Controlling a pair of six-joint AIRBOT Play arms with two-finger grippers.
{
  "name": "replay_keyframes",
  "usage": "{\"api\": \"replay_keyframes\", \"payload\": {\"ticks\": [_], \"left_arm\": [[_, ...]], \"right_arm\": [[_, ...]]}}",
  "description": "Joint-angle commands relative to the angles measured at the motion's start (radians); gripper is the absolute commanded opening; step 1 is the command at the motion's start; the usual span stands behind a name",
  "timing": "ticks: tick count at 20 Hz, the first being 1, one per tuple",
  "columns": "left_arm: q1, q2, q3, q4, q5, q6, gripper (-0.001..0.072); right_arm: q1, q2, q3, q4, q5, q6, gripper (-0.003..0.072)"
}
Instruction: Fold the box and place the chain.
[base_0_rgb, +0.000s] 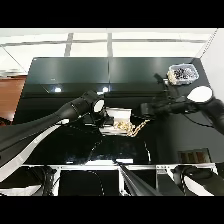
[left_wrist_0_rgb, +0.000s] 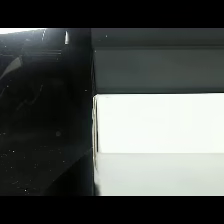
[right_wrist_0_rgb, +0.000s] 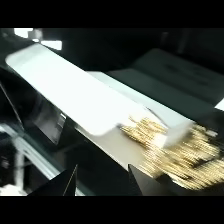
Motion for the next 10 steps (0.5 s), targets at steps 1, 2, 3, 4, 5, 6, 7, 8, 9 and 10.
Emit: {"api": "replay_keyframes", "payload": {"ticks": [1, 2, 3, 4, 5, 6, 7, 8, 9, 10], "left_arm": [[0.0, 0.0, 0.0, 0.0, 0.0, 0.0, 0.0029], [0.0, 0.0, 0.0, 0.0, 0.0, 0.0, 0.0029], [0.0, 0.0, 0.0, 0.0, 0.0, 0.0, 0.0029], [0.0, 0.0, 0.0, 0.0, 0.0, 0.0, 0.0029], [0.0, 0.0, 0.0, 0.0, 0.0, 0.0, 0.0029], [0.0, 0.0, 0.0, 0.0, 0.0, 0.0, 0.0029], [0.0, 0.0, 0.0, 0.0, 0.0, 0.0, 0.0029], [0.0, 0.0, 0.0, 0.0, 0.0, 0.0, 0.0029], [0.0, 0.0, 0.0, 0.0, 0.0, 0.0, 0.0029], [0.0, 0.0, 0.0, 0.0, 0.0, 0.0, 0.0029]], "right_arm": [[-0.102, 0.087, -0.024, -0.25, 0.056, -0.068, 0.0374], [-0.101, 0.107, -0.053, -0.331, 0.03, -0.127, 0.0375], [-0.094, 0.112, -0.093, -0.347, -0.01, -0.215, 0.0378], [-0.082, 0.109, -0.133, -0.335, -0.065, -0.279, 0.054], [-0.058, 0.106, -0.177, -0.325, -0.152, -0.348, 0.0711], [-0.03, 0.103, -0.211, -0.328, -0.229, -0.413, 0.0711], [0.0, 0.098, -0.238, -0.338, -0.294, -0.473, 0.0711], [0.021, 0.094, -0.25, -0.344, -0.333, -0.521, 0.0711], [0.037, 0.092, -0.255, -0.349, -0.36, -0.581, 0.0704], [0.046, 0.092, -0.255, -0.356, -0.375, -0.663, 0.0703]]}}
